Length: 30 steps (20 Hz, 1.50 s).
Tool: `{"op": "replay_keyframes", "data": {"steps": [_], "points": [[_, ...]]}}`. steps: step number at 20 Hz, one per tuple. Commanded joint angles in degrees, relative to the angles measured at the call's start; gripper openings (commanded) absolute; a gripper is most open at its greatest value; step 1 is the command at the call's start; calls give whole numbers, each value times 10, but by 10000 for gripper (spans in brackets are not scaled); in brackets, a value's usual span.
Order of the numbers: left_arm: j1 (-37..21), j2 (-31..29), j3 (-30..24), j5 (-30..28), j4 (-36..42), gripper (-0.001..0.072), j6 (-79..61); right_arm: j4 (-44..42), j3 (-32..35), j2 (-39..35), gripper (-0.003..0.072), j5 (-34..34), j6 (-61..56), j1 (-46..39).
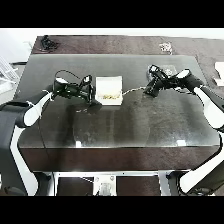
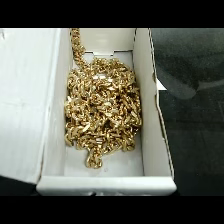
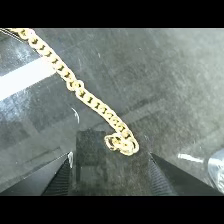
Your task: Fold the box and place the chain.
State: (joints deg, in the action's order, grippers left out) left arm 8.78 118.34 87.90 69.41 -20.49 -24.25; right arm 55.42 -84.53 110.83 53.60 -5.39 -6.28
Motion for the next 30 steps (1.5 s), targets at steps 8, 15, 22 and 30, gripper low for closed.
{"op": "replay_keyframes", "data": {"steps": [8,15,22,30], "points": [[0,0,0,0,0,525,0,7,-21,31,108,-4,1,2],[0,0,0,0,0,526,0,7,-37,27,454,-3,-21,1],[0,0,0,0,0,526,0,-23,-69,27,465,-21,7,2],[0,0,0,0,0,525,0,-56,-96,-7,494,-14,16,0]]}}
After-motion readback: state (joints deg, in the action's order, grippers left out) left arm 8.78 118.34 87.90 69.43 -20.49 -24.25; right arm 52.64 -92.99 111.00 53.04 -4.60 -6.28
